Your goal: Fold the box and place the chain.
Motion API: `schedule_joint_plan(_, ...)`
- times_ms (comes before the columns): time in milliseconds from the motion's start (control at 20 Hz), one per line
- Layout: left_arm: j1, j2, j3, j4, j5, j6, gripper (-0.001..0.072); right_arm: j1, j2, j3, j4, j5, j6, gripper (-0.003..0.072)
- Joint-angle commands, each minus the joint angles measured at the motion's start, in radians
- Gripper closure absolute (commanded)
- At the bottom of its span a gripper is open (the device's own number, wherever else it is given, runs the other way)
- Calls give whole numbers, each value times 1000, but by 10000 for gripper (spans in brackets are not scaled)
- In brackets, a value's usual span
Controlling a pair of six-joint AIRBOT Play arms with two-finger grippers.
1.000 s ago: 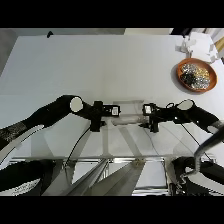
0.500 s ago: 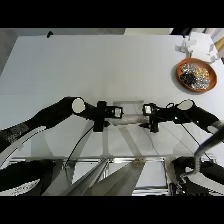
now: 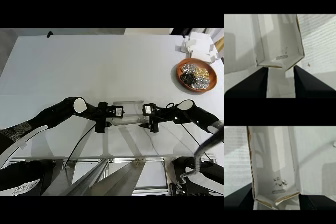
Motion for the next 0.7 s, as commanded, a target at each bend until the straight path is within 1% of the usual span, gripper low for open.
schedule_joint_plan(0,0,-2,0,-5,2,-1,402,0,1,0,0,0,0,274)
schedule_joint_plan(250,0,-2,0,-6,2,-1,405,0,1,0,0,0,0,274)
schedule_joint_plan(300,0,-2,0,-7,2,-2,454,0,1,0,0,0,0,274)
schedule_joint_plan(350,0,-2,0,-7,2,-2,462,0,1,0,0,0,0,274)
schedule_joint_plan(650,0,-2,0,-10,2,-3,461,0,1,0,0,0,0,274)
